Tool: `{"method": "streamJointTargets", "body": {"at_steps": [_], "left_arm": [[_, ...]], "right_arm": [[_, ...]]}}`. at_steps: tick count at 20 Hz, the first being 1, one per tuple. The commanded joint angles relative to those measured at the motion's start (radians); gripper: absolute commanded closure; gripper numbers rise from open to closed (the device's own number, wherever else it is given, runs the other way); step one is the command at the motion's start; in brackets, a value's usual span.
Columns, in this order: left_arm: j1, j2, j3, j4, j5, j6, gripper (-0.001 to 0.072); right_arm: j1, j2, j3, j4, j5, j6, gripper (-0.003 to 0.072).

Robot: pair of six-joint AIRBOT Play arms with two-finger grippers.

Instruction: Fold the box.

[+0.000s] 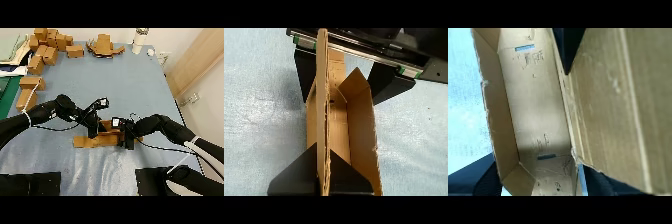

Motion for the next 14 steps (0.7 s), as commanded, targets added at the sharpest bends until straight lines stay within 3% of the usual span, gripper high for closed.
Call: {"method": "streamJointTargets", "body": {"at_steps": [1, 14], "left_arm": [[0.000, 0.000, 0.000, 0.000, 0.000, 0.000, 0.0697], [0.000, 0.000, 0.000, 0.000, 0.000, 0.000, 0.0697]], "right_arm": [[-0.001, 0.004, 0.001, -0.005, -0.001, -0.002, -0.0025], [0.000, -0.050, 0.001, -0.002, 0.011, -0.008, -0.0013]]}}
